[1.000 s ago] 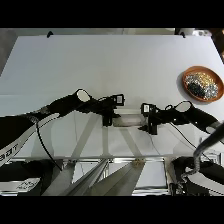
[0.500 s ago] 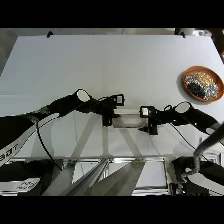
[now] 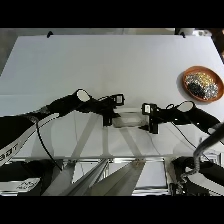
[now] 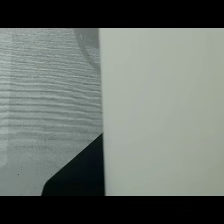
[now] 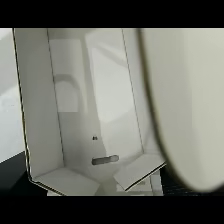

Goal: Fold the box and place the chain.

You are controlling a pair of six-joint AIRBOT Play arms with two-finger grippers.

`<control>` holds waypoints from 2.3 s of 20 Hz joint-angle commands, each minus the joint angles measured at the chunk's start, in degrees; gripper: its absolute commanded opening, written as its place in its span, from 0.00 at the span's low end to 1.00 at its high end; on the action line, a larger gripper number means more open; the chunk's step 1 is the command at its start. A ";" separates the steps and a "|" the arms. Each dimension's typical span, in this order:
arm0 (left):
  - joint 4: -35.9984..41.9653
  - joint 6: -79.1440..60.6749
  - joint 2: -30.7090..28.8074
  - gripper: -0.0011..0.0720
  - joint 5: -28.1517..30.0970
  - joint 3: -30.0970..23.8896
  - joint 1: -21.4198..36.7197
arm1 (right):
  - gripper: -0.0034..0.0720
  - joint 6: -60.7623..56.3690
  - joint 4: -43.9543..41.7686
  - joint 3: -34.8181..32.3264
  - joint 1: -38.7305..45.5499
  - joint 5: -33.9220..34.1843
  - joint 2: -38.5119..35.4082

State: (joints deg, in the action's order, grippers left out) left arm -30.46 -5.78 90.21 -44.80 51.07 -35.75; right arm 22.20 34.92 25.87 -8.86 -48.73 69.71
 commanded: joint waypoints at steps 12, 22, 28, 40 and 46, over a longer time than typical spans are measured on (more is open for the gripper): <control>0.00 0.00 -0.04 0.03 -0.02 0.00 -0.02 | 0.94 3.80 -1.60 0.02 -0.20 -0.76 -0.04; 0.00 0.00 -0.04 0.03 -0.02 0.00 -0.02 | 0.73 3.37 0.66 -1.79 -1.14 1.60 0.17; 0.00 0.00 -0.02 0.03 -0.02 0.00 -0.02 | 0.73 3.37 0.66 -1.79 -1.14 1.73 0.17; 0.00 0.00 -0.04 0.03 -0.02 0.00 -0.02 | 0.59 3.37 0.68 -1.79 -1.14 -0.13 0.17; 0.00 0.00 -0.04 0.03 -0.02 0.00 -0.02 | 0.59 3.37 0.68 -1.79 -1.14 -0.13 0.17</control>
State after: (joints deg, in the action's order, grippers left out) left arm -30.46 -5.80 90.21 -44.84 51.05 -35.75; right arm 25.50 35.62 24.12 -9.96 -48.62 69.87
